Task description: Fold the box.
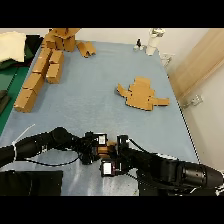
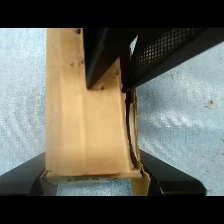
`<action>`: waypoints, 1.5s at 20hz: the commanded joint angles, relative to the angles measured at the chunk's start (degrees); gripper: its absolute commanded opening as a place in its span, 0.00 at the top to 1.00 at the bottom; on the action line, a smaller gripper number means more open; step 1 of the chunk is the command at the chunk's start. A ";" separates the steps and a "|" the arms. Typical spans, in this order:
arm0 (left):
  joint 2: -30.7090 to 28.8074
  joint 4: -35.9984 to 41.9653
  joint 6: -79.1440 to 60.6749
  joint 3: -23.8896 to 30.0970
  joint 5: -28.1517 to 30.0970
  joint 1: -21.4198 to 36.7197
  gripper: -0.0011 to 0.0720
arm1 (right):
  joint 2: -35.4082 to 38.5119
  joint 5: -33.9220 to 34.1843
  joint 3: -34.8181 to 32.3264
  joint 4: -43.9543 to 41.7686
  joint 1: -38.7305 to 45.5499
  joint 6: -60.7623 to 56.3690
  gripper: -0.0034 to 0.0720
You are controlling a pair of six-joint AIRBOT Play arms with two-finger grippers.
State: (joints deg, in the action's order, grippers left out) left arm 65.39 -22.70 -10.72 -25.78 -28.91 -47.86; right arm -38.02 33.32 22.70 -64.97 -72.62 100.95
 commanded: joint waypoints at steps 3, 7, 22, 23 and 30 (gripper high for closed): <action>-0.02 -0.02 0.02 0.00 -0.02 0.02 0.22 | -2.16 0.04 -0.15 -3.23 -0.02 0.00 0.70; -0.02 -0.02 0.02 0.00 -0.02 0.02 0.22 | -2.27 0.11 -0.15 -5.92 -0.02 0.02 0.70; -0.02 -0.02 0.02 0.00 -0.02 0.02 0.22 | -2.14 29.94 12.63 -2.60 0.87 -27.39 0.95; -0.02 -0.02 0.02 0.00 -0.02 0.02 0.22 | -1.66 33.83 12.59 -0.57 1.38 -33.79 0.95; -0.02 -0.02 0.02 0.00 -0.02 0.02 0.22 | 6.23 35.80 8.41 -16.31 13.66 -47.98 0.95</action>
